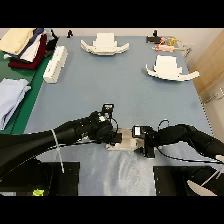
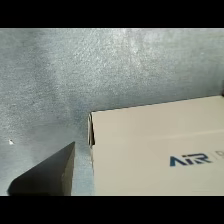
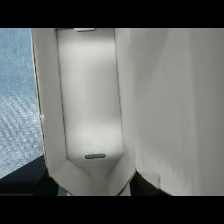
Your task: Fold the box.
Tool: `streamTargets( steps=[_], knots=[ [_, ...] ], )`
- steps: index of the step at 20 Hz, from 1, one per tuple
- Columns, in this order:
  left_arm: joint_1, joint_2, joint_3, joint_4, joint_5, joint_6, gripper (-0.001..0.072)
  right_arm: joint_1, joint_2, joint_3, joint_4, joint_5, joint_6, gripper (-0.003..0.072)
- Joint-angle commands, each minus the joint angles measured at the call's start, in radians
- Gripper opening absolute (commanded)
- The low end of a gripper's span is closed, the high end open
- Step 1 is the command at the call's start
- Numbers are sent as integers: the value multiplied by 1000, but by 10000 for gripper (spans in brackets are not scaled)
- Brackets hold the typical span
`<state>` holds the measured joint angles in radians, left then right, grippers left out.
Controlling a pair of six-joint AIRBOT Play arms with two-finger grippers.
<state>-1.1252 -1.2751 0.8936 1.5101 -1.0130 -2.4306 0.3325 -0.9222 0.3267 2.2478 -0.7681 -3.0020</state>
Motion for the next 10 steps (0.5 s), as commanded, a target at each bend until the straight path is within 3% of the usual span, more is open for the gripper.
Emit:
streamTargets(
  steps=[1,5,6,7,10],
  knots=[
    [-42,-62,48,42,-53,-80,357,0,1,0,0,0,0,511],
    [-78,-113,86,55,-71,-145,338,0,1,0,0,0,0,511],
    [-85,-118,89,68,-70,-175,228,0,1,0,0,0,0,511],
    [-85,-120,89,72,-70,-180,15,0,1,0,0,0,0,511],
    [-85,-120,90,72,-73,-215,14,0,1,0,0,0,0,511]
  ],
)
